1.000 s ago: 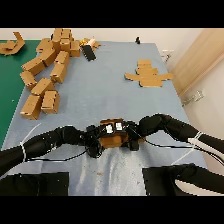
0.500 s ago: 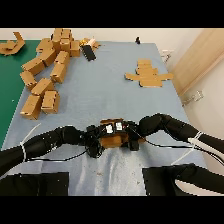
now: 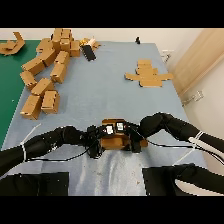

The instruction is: Fold the box.

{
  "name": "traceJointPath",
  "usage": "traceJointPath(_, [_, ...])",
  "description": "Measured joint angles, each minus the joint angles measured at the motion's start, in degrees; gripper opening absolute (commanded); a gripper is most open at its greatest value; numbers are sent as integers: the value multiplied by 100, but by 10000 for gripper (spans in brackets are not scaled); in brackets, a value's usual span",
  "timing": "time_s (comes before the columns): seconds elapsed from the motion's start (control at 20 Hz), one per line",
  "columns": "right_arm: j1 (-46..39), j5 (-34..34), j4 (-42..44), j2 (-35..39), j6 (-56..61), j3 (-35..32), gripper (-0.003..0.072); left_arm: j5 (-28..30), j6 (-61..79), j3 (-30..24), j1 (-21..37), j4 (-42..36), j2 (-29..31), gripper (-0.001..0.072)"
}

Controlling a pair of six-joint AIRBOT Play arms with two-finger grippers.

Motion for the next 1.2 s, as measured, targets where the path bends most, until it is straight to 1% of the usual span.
traceJointPath(0.35, [-57, -107, -17, 0, 39, -4, 628, 2, -9, 0, -2, -2, 0, 520])
traceJointPath(0.8, [-68, 256, -133, -4, 52, 2, 628, 31, -28, 0, -2, -24, -7, 521])
traceJointPath(1.2, [-68, 313, -258, -2, 52, 15, 628, 28, -17, 0, -2, -13, -4, 521])
